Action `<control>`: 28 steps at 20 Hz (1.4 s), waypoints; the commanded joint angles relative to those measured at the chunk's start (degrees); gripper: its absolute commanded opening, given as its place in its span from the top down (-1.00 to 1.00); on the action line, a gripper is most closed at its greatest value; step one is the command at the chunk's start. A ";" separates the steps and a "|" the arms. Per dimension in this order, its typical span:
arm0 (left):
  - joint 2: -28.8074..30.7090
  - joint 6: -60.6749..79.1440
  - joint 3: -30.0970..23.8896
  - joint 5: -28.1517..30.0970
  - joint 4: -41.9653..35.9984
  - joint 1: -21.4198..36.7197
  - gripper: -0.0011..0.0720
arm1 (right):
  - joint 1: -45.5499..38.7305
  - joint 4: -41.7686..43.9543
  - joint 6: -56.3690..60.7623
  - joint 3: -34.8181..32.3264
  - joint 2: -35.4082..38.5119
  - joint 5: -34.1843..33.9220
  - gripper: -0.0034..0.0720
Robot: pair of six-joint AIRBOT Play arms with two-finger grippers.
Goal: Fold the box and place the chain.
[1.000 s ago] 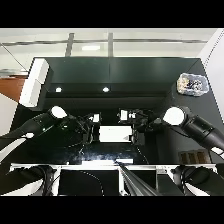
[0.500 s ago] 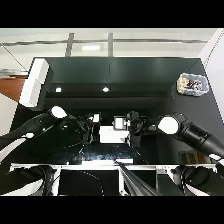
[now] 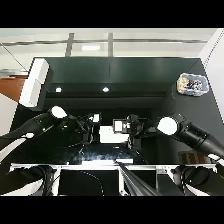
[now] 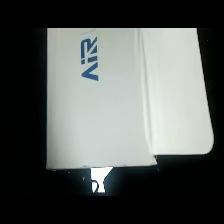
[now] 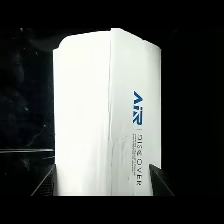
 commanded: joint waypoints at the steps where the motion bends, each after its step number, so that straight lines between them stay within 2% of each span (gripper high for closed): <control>1: -0.04 0.02 0.00 0.02 0.00 -0.02 -0.48 | 0.07 0.02 0.15 -0.02 -1.31 -0.22 -0.95; 5: -0.04 0.02 0.00 0.02 0.02 -0.02 -0.48 | 0.07 -0.04 0.17 0.00 -1.79 -2.47 -0.95; 11: -0.04 0.02 0.00 0.02 0.02 -0.02 -0.48 | 0.07 -1.79 2.25 0.00 -1.79 -2.36 -0.93; 12: -0.04 0.02 0.00 0.02 0.02 -0.02 -0.48 | 0.07 -1.77 2.56 0.00 -1.79 -2.29 -0.76; 13: -0.04 0.02 0.00 0.02 0.02 -0.02 -0.48 | 0.07 -1.75 2.56 0.00 -1.79 -2.08 -0.43; 14: -0.04 0.02 0.00 0.02 0.02 -0.02 -0.48 | 0.07 -1.73 2.56 0.00 -1.79 -1.92 -0.32; 17: -0.04 0.02 0.00 0.02 0.02 -0.02 -0.48 | 0.07 -1.66 2.73 0.00 -1.79 -1.95 -0.32; 18: -0.04 0.02 0.00 0.02 0.02 -0.02 -0.48 | 0.07 -1.66 2.73 0.00 -1.79 -1.92 -0.01; 19: -0.04 0.02 0.00 0.02 0.00 -0.02 -0.48 | 0.07 -1.66 2.71 0.00 -1.79 -1.77 0.55; 28: -0.04 0.02 0.00 0.00 0.02 -0.02 -0.48 | 0.07 -1.57 3.48 1.60 -1.62 -1.73 0.58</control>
